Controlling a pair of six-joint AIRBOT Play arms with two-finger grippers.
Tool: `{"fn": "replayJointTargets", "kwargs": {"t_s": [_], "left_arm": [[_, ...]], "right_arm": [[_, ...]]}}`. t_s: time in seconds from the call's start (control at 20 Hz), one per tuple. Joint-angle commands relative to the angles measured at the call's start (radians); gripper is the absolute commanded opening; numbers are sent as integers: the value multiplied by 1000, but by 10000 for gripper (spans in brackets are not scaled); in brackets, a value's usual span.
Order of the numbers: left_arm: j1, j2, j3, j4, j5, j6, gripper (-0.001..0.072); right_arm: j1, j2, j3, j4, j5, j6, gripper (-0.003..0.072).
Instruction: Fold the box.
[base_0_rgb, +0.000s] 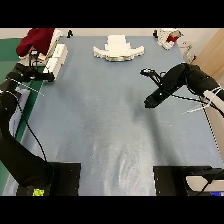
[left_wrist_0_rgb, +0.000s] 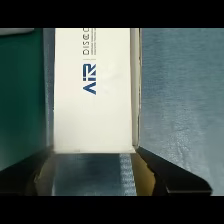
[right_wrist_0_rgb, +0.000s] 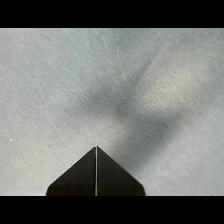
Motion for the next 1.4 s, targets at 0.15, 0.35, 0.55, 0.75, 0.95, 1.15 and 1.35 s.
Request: {"fn": "replayJointTargets", "kwargs": {"t_s": [0.15, 0.35, 0.55, 0.75, 0.95, 1.15, 1.35], "left_arm": [[54, 172, 1, 3, -267, -17, 693], [78, 308, 1, 2, -450, -84, 506], [60, 427, 0, -3, -699, -185, 10], [-31, 578, -135, -38, -763, -256, 8], [-197, 787, -493, -42, -636, -281, 9], [-352, 891, -732, -42, -469, -281, 14], [-416, 887, -772, -46, -463, -280, 14]], "right_arm": [[1, 0, 1, 0, 0, 0, 2], [1, 0, 1, 0, 0, 0, 2], [1, 0, 1, 0, 0, 0, 3], [1, 0, 1, 0, 0, 0, 2], [1, 0, 1, 0, 0, 0, 3], [1, 0, 1, 0, 0, 0, 3], [1, 0, 1, 0, 0, 0, 2]]}}
